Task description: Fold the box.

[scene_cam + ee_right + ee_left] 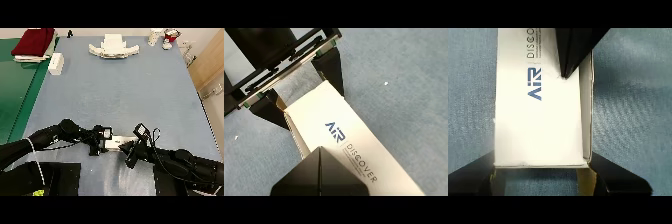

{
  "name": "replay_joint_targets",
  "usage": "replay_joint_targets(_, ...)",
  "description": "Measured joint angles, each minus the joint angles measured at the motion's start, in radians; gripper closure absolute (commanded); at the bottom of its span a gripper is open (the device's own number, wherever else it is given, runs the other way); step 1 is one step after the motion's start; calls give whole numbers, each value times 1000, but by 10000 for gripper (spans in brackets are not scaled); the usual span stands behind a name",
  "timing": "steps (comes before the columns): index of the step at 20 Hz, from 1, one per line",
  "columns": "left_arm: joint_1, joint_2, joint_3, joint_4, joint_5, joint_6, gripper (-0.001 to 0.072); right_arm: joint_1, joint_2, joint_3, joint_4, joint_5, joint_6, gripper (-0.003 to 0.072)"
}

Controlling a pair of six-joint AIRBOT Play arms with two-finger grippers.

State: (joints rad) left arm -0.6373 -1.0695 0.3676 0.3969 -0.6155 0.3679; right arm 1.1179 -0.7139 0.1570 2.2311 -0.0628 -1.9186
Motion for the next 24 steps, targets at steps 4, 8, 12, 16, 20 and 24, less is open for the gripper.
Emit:
replay_joint_targets(4,0,0,0,0,2,-1,258,0,13,-21,-6,23,0,685)
replay_joint_targets(8,0,0,0,0,3,-1,258,0,17,-41,-10,37,0,685)
replay_joint_targets(12,0,0,0,0,4,-1,258,0,18,-57,-10,48,0,685)
replay_joint_targets(16,0,0,0,0,4,-1,258,-1,18,-58,-10,43,0,684)
replay_joint_targets(20,0,0,0,-1,4,-2,258,-1,33,-28,-17,5,0,685)
replay_joint_targets(24,0,0,1,-4,12,-5,258,-1,55,7,-56,17,-1,685)
